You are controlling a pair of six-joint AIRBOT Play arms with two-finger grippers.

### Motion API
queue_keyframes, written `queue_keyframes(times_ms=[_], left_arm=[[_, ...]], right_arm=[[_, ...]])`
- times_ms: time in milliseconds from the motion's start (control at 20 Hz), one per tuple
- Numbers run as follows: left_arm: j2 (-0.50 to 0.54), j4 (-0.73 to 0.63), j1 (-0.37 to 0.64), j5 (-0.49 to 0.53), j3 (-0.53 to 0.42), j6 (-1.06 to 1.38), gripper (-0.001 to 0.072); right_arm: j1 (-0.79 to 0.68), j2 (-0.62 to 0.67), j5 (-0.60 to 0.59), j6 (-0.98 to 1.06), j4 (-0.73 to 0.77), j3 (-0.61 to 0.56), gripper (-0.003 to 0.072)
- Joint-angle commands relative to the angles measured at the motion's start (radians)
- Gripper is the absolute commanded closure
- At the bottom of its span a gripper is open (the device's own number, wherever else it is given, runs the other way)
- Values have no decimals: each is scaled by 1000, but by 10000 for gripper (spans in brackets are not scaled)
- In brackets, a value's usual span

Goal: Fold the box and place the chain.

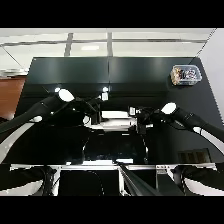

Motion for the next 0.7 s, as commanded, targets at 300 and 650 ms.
queue_keyframes(times_ms=[300,650], left_arm=[[214,180,179,-399,-3,-643,567],[173,-132,-11,-208,-157,-606,685]], right_arm=[[1,0,0,0,0,0,215],[1,0,0,0,0,0,215]])
